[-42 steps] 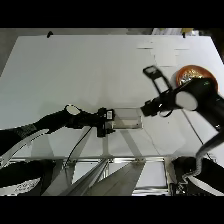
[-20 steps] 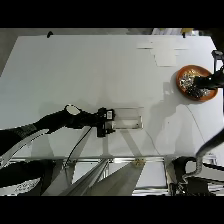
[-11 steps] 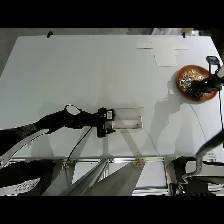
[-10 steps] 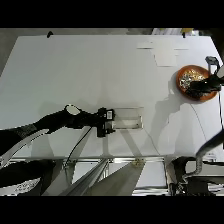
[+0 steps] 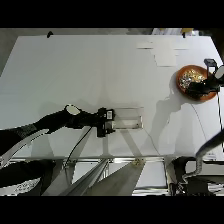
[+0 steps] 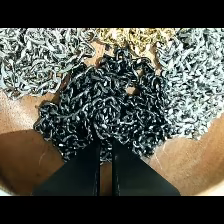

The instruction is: Fold the box and place the chain.

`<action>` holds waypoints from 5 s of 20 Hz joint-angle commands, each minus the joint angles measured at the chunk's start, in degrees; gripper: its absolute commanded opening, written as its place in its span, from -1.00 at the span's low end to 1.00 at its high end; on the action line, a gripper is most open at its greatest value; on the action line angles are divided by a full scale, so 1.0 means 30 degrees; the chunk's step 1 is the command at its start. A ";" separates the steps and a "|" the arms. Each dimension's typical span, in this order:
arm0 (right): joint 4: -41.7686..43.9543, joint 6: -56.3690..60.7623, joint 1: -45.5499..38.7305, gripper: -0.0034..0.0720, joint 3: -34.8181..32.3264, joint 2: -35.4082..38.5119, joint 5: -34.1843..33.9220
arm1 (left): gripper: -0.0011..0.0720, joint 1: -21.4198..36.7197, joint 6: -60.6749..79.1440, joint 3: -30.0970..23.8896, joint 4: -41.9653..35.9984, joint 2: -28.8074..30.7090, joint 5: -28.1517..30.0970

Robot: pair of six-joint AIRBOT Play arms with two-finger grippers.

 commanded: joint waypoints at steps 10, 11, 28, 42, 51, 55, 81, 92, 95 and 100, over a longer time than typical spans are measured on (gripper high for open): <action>0.5931 -0.2637 -0.0007 -0.87 0.0007 1.1540 0.4029 | -0.71 0.0000 0.0007 0.0000 0.0007 0.0015 0.0007; 0.6827 -0.2951 -0.0007 -0.87 0.0007 1.2335 0.4612 | -0.71 0.0000 0.0007 0.0000 0.0007 0.0015 0.0007; 1.3100 -0.3577 0.9143 -0.87 -0.0007 1.7376 0.8896 | -0.71 0.0000 0.0007 0.0000 0.0007 0.0015 0.0007; 1.4171 -0.4379 1.3129 -0.87 -0.5428 1.7296 0.4481 | -0.71 -0.0007 0.0007 0.0000 0.0007 0.0015 0.0007; 1.6538 -0.8094 1.3959 -0.87 -0.8604 1.5686 0.2331 | -0.71 0.0000 0.0007 0.0000 0.0007 0.0015 0.0015; 1.6502 -0.8116 1.6356 -0.87 -0.8604 1.4316 -0.0146 | -0.71 0.0000 0.0007 0.0000 0.0007 0.0015 0.0007; 1.5489 -0.8444 1.8447 -0.87 -0.8604 1.3260 -0.2215 | -0.71 -0.0007 0.0007 0.0000 0.0007 0.0015 0.0007; 1.5489 -0.8459 1.8447 -0.87 -0.8612 0.9435 -0.1829 | -0.71 -0.0007 0.0007 0.0000 0.0007 0.0015 0.0007; 1.5497 -0.8459 1.8447 -0.86 -0.8604 0.8648 -0.1829 | -0.71 0.0000 0.0007 0.0000 0.0007 0.0015 0.0007; 1.5504 -0.8444 1.8418 -0.67 -0.8597 0.8357 -0.2361 | -0.71 -0.0007 0.0007 0.0000 0.0007 0.0015 0.0007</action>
